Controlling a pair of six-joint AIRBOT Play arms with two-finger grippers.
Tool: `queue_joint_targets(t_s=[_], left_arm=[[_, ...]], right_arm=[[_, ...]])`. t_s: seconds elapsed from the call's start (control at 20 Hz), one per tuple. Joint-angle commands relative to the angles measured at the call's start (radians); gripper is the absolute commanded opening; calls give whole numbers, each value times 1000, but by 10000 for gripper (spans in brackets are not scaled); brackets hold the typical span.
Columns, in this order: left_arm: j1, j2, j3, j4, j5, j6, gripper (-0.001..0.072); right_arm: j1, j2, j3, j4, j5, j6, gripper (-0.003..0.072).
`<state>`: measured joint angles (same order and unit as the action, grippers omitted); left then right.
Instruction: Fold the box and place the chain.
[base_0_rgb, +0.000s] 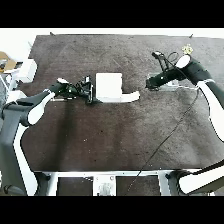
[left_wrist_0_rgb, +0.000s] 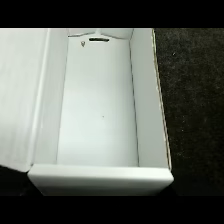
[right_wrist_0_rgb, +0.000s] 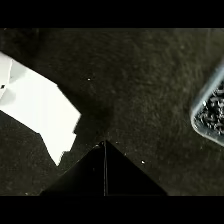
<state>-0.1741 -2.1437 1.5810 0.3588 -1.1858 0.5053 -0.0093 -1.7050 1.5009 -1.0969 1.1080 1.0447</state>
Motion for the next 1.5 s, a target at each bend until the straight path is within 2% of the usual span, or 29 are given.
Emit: queue_joint_targets(t_s=[0.0, 0.1, 0.2, 0.4, 0.5, 0.55, 0.6, 0.65, 0.75, 1.05, 1.1, 1.15, 1.3, 1.35, 1.45], left_arm=[[1, 0, 1, 0, 0, 0, 293], [0, 0, 1, 0, 0, 0, 292], [1, 0, 1, 0, 0, 0, 292], [1, 0, 1, 0, 0, 0, 292], [0, 0, 1, 0, 0, 0, 292], [0, 0, 1, 0, 0, 0, 293], [0, 0, 1, 0, 0, 0, 292], [0, 0, 1, 0, 0, 0, 292], [0, 0, 1, 0, 0, 0, 292], [0, 0, 1, 0, 0, 0, 292], [0, 0, 1, 0, 0, 0, 292], [0, 0, 1, 0, 0, 0, 293], [0, 0, 1, 0, 0, 0, 292], [0, 0, 1, 0, 0, 0, 293], [0, 0, 1, 0, 0, 0, 293]], right_arm=[[-54, 3, -83, 107, -44, 52, 29], [-51, -1, -143, 147, -96, 52, 30], [-42, -40, -151, 189, -106, 51, 30], [-14, -125, -151, 416, -65, -69, 31], [-5, -137, -151, 481, -51, -100, 39], [-8, -134, -149, 510, -42, -114, 180], [-18, -130, -143, 545, -14, -150, 356], [-32, -125, -137, 593, 24, -187, 470], [-39, -114, -130, 660, 38, -196, 465], [51, -119, -119, 634, 10, -181, 468], [67, -120, -119, 629, 6, -157, 492], [81, -122, -118, 619, 0, -151, 585], [101, -122, -98, 598, -13, -123, 557], [107, -122, -83, 577, -14, -104, 557], [130, -122, -39, 430, -16, -18, 547]])
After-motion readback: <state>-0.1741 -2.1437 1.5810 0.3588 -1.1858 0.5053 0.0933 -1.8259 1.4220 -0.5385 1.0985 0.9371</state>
